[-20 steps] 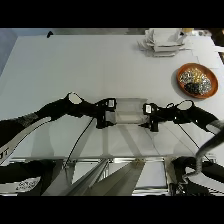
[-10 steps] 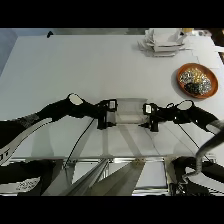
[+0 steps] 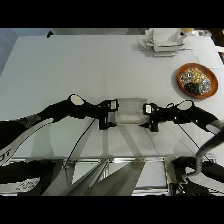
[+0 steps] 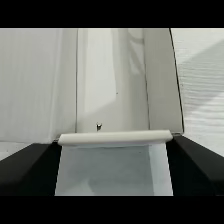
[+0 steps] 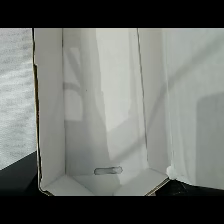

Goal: Fold the box and place the chain.

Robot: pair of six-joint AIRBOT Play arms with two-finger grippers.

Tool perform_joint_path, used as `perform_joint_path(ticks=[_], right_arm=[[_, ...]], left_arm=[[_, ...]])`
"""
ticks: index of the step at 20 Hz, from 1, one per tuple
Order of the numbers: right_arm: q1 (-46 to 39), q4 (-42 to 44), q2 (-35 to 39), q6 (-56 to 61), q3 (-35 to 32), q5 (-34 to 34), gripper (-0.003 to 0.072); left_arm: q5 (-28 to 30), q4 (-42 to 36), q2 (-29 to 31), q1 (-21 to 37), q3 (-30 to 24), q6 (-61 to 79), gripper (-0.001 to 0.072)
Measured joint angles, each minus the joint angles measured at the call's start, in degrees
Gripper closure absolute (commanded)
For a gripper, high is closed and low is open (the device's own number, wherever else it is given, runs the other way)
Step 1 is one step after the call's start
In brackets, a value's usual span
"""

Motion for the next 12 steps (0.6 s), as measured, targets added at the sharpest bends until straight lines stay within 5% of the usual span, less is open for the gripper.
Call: perform_joint_path(ticks=[4, 5, 8, 12], right_arm=[[0.0, 0.0, 0.0, 0.0, 0.0, 0.0, 0.0228], [0.0, 0.0, 0.0, 0.0, 0.0, 0.0, 0.0228], [0.0, 0.0, 0.0, 0.0, 0.0, 0.0, 0.0228], [0.0, 0.0, 0.0, 0.0, 0.0, 0.0, 0.0228]], left_arm=[[0.4, -0.7, -0.7, -0.5, 0.0, 1.0, 0.0024], [0.6, -0.8, -0.8, -0.5, 0.0, 1.1, 0.0082], [1.1, -1.0, -0.9, -0.7, 0.0, 1.4, 0.049], [1.5, -1.0, -1.0, -0.7, 0.0, 1.4, 0.0515]])
